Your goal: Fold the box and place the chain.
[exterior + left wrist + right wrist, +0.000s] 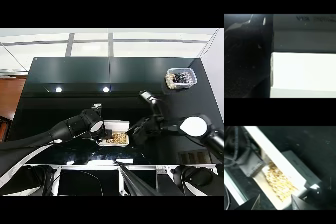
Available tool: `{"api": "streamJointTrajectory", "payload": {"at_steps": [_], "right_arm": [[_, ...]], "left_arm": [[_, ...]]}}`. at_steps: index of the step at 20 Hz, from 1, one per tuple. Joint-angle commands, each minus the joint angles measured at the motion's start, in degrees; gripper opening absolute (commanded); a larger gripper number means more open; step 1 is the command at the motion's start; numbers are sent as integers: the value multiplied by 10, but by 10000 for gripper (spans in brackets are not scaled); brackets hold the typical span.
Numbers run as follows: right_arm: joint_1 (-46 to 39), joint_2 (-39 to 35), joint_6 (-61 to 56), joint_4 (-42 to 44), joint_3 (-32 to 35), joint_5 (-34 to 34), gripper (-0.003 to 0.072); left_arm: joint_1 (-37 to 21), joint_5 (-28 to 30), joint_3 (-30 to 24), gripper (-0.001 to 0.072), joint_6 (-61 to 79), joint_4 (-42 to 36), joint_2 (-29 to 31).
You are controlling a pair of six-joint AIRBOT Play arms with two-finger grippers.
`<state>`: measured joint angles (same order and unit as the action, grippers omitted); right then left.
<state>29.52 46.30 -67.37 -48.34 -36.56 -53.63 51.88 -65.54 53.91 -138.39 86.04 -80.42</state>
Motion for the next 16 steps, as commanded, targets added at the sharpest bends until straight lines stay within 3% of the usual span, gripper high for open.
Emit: {"api": "streamJointTrajectory", "payload": {"at_steps": [1, 2, 3, 8, 12, 16], "right_arm": [[-85, -55, -5, -16, 1, -63, 452], [-110, -70, -5, -16, 1, -78, 452], [-130, -82, -5, -16, 1, -90, 452], [-168, -100, -16, -12, 1, -109, 452], [-168, -100, -25, -8, 1, -108, 452], [-168, -100, -27, -9, 1, -104, 452]], "left_arm": [[-2, -14, 12, 127, -14, 2, 2], [-2, -19, 21, 321, -14, 4, 3], [-3, -28, 31, 393, -14, 8, 5], [-16, -112, 76, 407, 95, 18, 30], [-58, -157, 73, 407, 254, 17, 140], [-176, -159, 10, 408, 435, 10, 259]]}}
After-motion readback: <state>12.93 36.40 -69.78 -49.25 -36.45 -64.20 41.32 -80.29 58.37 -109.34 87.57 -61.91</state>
